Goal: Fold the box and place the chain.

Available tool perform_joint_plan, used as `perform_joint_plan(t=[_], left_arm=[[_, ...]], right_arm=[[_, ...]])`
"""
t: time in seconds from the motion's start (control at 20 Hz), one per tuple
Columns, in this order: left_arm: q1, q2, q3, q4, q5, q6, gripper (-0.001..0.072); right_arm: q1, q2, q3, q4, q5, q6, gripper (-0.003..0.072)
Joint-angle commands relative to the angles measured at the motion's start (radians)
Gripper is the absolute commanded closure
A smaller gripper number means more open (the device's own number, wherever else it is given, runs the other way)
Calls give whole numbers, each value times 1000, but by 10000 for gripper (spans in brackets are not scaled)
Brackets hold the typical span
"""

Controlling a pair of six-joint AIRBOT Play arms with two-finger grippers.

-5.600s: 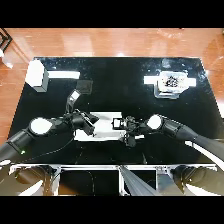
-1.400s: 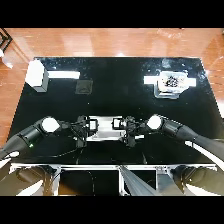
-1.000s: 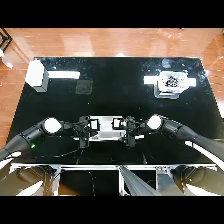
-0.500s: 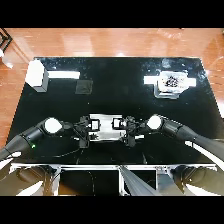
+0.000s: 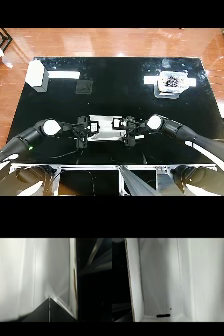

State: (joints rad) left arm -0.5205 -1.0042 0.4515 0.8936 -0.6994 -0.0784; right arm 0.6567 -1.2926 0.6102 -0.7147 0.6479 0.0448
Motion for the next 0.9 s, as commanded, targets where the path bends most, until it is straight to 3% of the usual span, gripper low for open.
perform_joint_plan(t=[0.0, 0.2, 0.4, 0.55, 0.65, 0.85], left_arm=[[9, 120, 2, 277, 1, -331, 688], [97, 393, 1, 299, -19, -566, 686], [305, 560, -1, 300, -97, -992, 687], [492, 515, -11, 288, -320, -1331, 686], [576, 442, -40, 256, -410, -1342, 686], [610, 254, -64, 170, -318, -1342, 686]], right_arm=[[0, 0, 0, -1, 2, -1, 208], [0, 0, 0, -1, 2, -1, 208], [0, 0, 0, -1, 2, -1, 208], [0, 0, 0, -1, 2, -1, 208], [0, 0, 0, -1, 2, -1, 208], [0, 0, 0, -1, 2, 0, 208]])
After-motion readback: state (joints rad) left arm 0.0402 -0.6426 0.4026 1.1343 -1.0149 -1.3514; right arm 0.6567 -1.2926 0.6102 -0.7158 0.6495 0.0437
